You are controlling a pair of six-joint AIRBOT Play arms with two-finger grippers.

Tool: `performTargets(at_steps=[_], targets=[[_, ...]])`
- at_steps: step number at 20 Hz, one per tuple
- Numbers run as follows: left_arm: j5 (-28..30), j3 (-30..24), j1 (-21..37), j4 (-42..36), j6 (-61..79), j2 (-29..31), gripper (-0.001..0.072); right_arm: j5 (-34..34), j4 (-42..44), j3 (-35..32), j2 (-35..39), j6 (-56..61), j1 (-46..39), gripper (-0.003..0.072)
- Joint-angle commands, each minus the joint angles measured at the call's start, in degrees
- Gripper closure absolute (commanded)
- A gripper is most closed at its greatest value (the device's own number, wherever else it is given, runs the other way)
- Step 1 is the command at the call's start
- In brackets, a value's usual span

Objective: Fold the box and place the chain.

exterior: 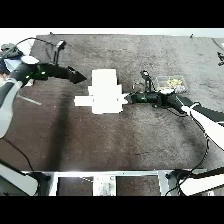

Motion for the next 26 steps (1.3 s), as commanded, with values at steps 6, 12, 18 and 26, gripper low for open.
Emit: performTargets(at_steps=[6, 12, 18, 26], targets=[[-8.0, 19.7, -2.1, 4.6, -11.0, -16.9, 0.0107, 0.0, 0.5, 0.1, 0.0, -0.1, 0.0, 0.0698], [-12.4, 24.2, -3.9, -0.3, -10.9, -22.7, 0.0107, 0.2, 0.5, 0.1, 0.0, -0.1, 0.0, 0.0699], [-16.3, 24.2, -4.0, -1.5, -10.9, -24.4, 0.0130, 0.2, 0.5, 0.1, 0.0, -0.1, 0.0, 0.0698], [-19.2, 24.2, -4.1, -4.2, -9.4, -24.9, 0.0304, 0.2, 0.5, 0.1, 0.0, -0.1, 0.0, 0.0698]])
